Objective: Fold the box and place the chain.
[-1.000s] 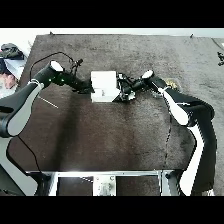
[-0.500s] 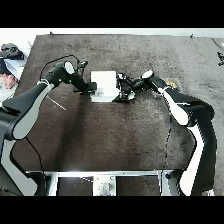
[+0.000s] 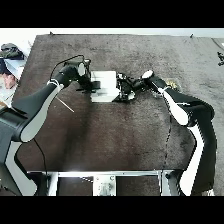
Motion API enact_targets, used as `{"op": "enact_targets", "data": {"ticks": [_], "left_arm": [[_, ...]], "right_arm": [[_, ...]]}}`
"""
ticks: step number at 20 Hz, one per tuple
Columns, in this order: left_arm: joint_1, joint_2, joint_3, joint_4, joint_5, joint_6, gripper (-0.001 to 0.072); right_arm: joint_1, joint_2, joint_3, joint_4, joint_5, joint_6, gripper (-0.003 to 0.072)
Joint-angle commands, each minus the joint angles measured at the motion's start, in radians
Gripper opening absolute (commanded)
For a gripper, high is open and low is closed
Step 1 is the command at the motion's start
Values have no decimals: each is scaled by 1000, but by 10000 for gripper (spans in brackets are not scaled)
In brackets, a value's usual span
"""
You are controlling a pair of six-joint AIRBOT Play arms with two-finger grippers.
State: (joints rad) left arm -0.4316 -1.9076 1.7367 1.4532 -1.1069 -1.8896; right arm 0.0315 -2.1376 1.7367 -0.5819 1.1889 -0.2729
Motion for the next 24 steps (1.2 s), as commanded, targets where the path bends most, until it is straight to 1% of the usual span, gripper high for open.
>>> {"op": "enact_targets", "data": {"ticks": [1,3,6,8,9,12,13,14,17,18,24], "left_arm": [[-13,-71,108,66,-114,-81,254],[-14,-117,172,92,-178,-112,254],[-43,-158,228,171,-222,-182,252],[-59,-172,243,232,-243,-210,252],[-60,-172,243,240,-243,-225,233],[-60,-172,243,242,-244,-224,227],[-60,-172,243,242,-247,-224,113],[-60,-172,243,242,-249,-224,102],[-60,-173,243,241,-248,-224,101],[-60,-173,243,241,-250,-224,18],[-60,-172,243,223,-253,-201,13]], "right_arm": [[1,0,1,0,1,0,326],[1,0,1,0,0,0,326],[1,0,1,0,0,0,326],[1,0,1,0,0,0,326],[1,0,1,0,0,0,326],[1,0,1,0,0,0,326],[1,0,1,0,1,0,326],[1,0,1,0,0,0,326],[1,0,1,0,1,0,327],[1,0,1,0,1,0,326],[1,0,1,0,0,0,326]]}}
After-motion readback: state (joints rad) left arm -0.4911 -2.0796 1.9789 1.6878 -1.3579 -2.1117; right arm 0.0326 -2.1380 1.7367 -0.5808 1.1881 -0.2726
